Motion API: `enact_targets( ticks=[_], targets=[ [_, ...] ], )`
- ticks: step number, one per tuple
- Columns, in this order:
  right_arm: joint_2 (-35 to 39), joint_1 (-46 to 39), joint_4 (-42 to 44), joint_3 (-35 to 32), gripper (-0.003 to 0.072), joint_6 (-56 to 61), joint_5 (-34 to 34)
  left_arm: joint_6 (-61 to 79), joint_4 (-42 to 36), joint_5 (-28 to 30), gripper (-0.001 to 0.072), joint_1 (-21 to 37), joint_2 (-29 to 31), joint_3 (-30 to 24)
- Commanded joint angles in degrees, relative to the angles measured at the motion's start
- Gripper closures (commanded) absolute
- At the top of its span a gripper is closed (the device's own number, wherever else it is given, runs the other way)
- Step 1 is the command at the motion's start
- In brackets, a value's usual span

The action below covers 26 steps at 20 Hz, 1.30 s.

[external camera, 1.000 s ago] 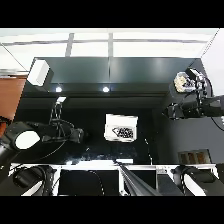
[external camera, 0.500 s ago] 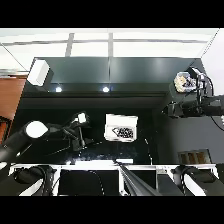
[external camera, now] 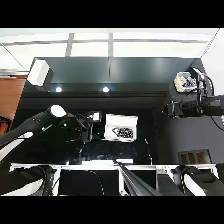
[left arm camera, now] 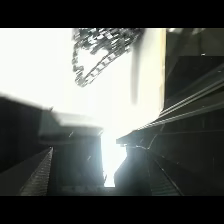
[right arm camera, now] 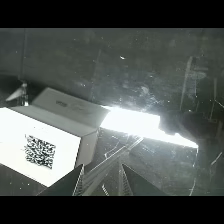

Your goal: Fold the box and place the chain.

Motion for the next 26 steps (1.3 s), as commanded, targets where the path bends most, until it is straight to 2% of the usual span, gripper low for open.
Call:
enact_targets(
  ticks=[1,4,20,21,22,23,24,25,26],
  targets=[
    [0.02,0.04,0.00,0.02,0.0397,0.26,-0.11,4.46,-2.12,1.55,-0.0011,-2.73,-2.49,0.90],
    [0.02,0.04,-0.02,0.02,0.0397,0.26,-0.76,4.33,-4.70,4.72,-0.0011,-3.43,-2.71,0.96],
    [0.00,0.04,0.48,0.02,0.0397,0.50,-4.09,4.50,-5.46,3.63,0.0004,-4.57,-2.71,0.96],
    [0.00,0.04,0.46,0.02,0.0397,0.50,-4.46,4.50,-5.46,3.45,0.0043,-4.92,-2.71,0.96],
    [0.00,0.04,0.46,0.02,0.0397,0.50,-4.66,4.46,-5.46,3.41,0.0121,-5.11,-2.71,0.96],
    [0.00,0.04,0.44,0.02,0.0397,0.50,-4.74,4.35,-5.44,3.63,0.0148,-5.35,-2.71,0.96],
    [0.00,0.04,0.44,0.02,0.0398,0.50,-4.72,4.28,-5.44,3.65,0.0230,-5.35,-2.71,0.96],
    [0.00,0.04,0.44,0.02,0.0397,0.48,-4.72,4.15,-5.44,3.85,0.0426,-5.35,-2.71,0.96],
    [0.00,0.04,0.44,0.02,0.0398,0.48,-4.74,3.74,-5.44,4.31,0.0440,-5.35,-2.71,0.96]
  ],
)
